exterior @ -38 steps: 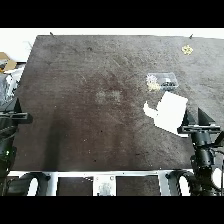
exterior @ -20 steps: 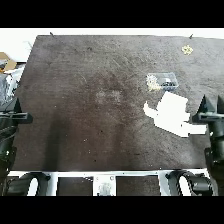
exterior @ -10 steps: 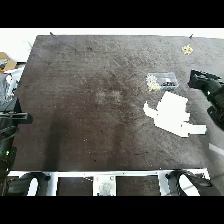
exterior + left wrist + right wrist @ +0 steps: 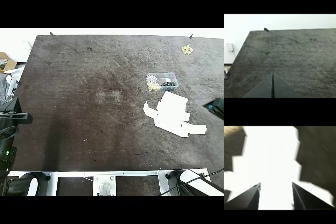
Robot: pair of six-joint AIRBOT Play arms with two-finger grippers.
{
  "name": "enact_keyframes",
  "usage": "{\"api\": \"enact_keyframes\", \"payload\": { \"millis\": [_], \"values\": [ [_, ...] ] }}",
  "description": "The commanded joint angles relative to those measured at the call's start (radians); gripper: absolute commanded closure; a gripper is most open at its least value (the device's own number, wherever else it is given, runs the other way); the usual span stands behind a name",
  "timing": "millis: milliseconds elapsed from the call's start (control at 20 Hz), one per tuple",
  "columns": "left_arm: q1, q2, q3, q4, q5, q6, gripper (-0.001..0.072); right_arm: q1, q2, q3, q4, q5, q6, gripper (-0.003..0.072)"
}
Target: Fold the box and place the chain.
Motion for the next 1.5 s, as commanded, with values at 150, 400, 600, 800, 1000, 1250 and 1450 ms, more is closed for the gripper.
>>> {"api": "enact_keyframes", "payload": {
  "millis": [150,400,600,800,1000,1250,1450],
  "values": [
    [0.0,0.001,-0.001,0.0,0.0,0.0,0.0698,-0.111,-0.138,0.034,-0.213,0.142,0.029,0.0246],
    [0.0,0.001,-0.001,0.0,0.0,0.0,0.0698,-0.111,-0.228,0.037,-0.214,0.141,-0.036,0.0247],
    [0.0,0.001,-0.001,0.0,0.001,0.0,0.0698,-0.129,-0.296,0.037,-0.174,0.142,-0.105,0.0247],
    [0.0,0.001,-0.001,0.0,0.001,0.0,0.0698,-0.153,-0.391,0.036,0.029,0.211,-0.232,0.0368],
    [0.0,0.001,-0.001,0.0,0.001,0.0,0.0698,-0.153,-0.484,0.035,0.074,0.243,-0.254,0.0368],
    [0.0,0.001,-0.001,0.0,0.0,0.0,0.0698,-0.153,-0.515,0.033,0.159,0.242,-0.356,0.0571],
    [0.0,0.001,-0.001,0.0,0.001,0.001,0.0698,-0.163,-0.514,0.033,0.159,0.308,-0.438,0.0684]
  ]
}}
